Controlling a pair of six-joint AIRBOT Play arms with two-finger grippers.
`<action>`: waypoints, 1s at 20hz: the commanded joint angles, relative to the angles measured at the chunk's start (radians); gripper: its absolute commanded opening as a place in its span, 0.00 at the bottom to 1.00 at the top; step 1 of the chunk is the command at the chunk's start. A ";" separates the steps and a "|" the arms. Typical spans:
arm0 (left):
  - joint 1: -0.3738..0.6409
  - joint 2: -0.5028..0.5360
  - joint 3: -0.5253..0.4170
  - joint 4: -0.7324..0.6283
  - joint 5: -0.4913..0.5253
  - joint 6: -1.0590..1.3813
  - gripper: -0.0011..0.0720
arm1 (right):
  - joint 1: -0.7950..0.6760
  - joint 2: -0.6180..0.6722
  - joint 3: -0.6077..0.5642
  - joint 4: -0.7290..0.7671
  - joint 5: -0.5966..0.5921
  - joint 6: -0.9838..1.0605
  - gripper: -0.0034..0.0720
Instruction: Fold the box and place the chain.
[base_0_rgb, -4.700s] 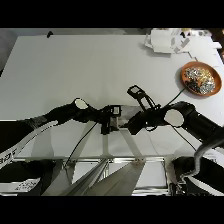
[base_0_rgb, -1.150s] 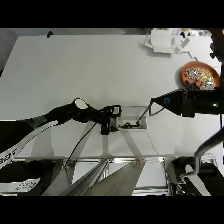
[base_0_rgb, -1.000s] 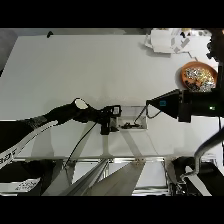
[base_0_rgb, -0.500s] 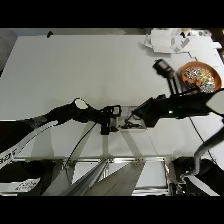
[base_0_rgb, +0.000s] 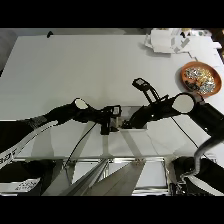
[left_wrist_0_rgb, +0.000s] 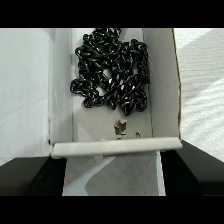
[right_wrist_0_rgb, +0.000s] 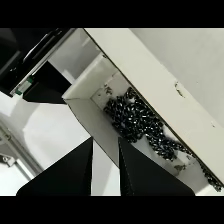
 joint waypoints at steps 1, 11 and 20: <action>0.001 0.001 0.000 0.000 0.000 0.000 0.21 | -0.015 0.015 0.025 -0.010 0.023 0.007 0.29; 0.001 0.001 0.000 0.000 0.000 0.000 0.21 | -0.416 0.019 0.259 -0.417 0.220 0.176 0.27; 0.001 0.001 0.000 0.000 0.000 0.000 0.21 | -0.521 -0.259 0.259 -0.489 0.180 0.209 0.56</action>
